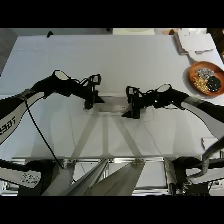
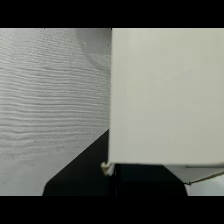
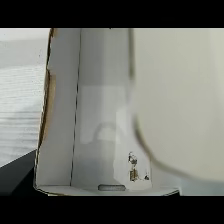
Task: Fold the box and place the chain.
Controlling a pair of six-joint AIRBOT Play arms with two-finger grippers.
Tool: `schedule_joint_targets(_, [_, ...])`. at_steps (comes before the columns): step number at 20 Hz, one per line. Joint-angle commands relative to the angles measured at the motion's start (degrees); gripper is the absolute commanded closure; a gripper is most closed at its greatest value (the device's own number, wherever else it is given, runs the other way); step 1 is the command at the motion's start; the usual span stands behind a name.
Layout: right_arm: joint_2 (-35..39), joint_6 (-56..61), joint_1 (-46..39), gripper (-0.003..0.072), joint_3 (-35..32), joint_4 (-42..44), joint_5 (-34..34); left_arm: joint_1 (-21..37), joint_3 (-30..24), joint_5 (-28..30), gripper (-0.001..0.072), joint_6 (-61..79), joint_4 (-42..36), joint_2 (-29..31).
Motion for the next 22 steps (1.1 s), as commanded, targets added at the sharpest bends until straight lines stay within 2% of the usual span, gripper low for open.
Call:
schedule_joint_targets(1, [-0.02, 0.00, 0.07, -0.0012, 0.02, 0.02, 0.26, 0.00, 0.00, 0.07, 0.0696, 0.00, 0.02, -0.04])
schedule_joint_targets(9, [-0.02, -0.02, 0.07, 0.0003, 0.02, -0.28, -0.35, 0.00, 0.00, 0.07, 0.0696, 0.00, 0.02, -0.04])
schedule_joint_targets(14, [-0.02, -0.04, 0.07, 0.0213, 0.02, -0.83, -0.46, 0.00, 0.00, 0.07, 0.0696, 0.00, 0.02, -0.04])
schedule_joint_targets(15, [-0.02, -0.04, 0.07, 0.0232, 0.04, -0.83, -0.66, 0.00, -0.02, 0.09, 0.0696, -0.02, 0.02, -0.04])
schedule_joint_targets(22, [-0.02, -0.02, 0.07, 0.0223, 0.02, -0.83, -0.72, 0.00, -0.02, 0.07, 0.0696, 0.00, 0.02, -0.04])
